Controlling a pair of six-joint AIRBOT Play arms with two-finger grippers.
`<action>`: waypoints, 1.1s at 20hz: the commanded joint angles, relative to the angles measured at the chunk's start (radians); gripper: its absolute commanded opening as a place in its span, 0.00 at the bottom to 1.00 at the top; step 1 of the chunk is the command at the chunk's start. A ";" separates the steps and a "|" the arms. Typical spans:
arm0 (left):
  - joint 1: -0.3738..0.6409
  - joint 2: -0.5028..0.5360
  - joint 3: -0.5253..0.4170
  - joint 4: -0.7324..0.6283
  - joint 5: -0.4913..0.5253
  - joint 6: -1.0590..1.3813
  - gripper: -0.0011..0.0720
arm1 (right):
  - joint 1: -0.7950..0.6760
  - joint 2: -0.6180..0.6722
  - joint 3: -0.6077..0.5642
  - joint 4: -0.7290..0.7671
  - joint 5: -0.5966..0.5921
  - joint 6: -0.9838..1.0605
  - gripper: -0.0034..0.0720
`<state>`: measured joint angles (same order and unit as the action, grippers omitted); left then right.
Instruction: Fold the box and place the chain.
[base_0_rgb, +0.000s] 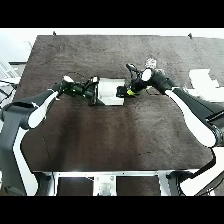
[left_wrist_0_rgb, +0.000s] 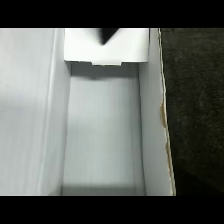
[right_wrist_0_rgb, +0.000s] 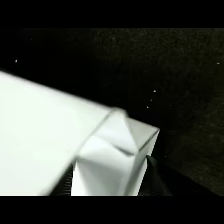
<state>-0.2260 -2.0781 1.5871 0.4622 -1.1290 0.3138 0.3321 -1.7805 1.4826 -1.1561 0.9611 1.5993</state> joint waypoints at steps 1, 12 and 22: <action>0.001 0.000 0.000 0.000 0.003 0.000 0.48 | 0.009 -0.004 0.003 -0.089 0.001 0.095 0.73; 0.001 0.000 0.000 0.000 0.003 0.000 0.48 | 0.098 -0.032 0.113 -0.394 0.127 0.339 0.69; 0.001 0.000 0.000 0.000 0.003 0.001 0.48 | 0.112 -0.086 0.146 -0.428 0.174 0.414 0.60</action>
<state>-0.2253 -2.0781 1.5871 0.4625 -1.1259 0.3145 0.4419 -1.8557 1.6238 -1.5749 1.1275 1.9926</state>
